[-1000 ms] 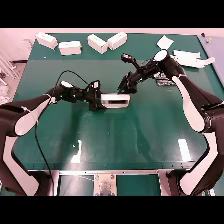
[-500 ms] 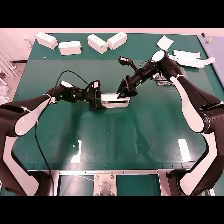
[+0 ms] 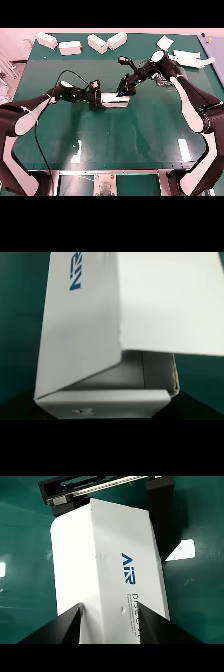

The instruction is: Fold the box and place the chain.

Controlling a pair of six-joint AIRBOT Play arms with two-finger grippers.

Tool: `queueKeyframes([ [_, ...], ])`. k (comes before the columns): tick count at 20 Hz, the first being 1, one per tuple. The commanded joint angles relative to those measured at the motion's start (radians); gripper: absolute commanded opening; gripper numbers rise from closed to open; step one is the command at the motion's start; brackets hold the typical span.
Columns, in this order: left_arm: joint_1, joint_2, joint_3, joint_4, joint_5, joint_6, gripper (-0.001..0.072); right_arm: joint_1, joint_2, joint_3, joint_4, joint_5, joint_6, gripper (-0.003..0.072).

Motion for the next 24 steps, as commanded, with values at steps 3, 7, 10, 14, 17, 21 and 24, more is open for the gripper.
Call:
queueKeyframes([
  [3,0.0,0.0,0.0,0.002,-0.002,0.003,0.058,0.003,-0.001,0.001,-0.011,-0.039,-0.001,0.0355],
  [7,0.0,0.0,0.0,0.002,-0.002,0.003,0.058,0.003,0.0,0.001,-0.011,-0.037,0.007,0.0354],
  [10,0.0,0.0,0.0,0.002,-0.002,0.003,0.058,0.011,0.0,0.0,-0.017,0.009,0.008,0.0352],
  [14,0.0,0.0,0.0,0.002,-0.001,0.003,0.058,0.016,0.0,0.0,-0.043,-0.049,0.007,0.0332],
  [17,0.0,0.0,0.0,0.002,-0.002,0.003,0.058,0.017,0.0,0.0,-0.068,-0.098,0.007,0.0334],
  [21,0.0,0.0,0.0,0.002,-0.002,0.003,0.058,0.017,0.0,0.0,-0.075,-0.101,0.013,0.0305],
  [24,0.0,0.0,0.0,0.002,-0.002,0.003,0.058,0.017,0.0,-0.002,-0.081,-0.099,0.035,0.0289],
])
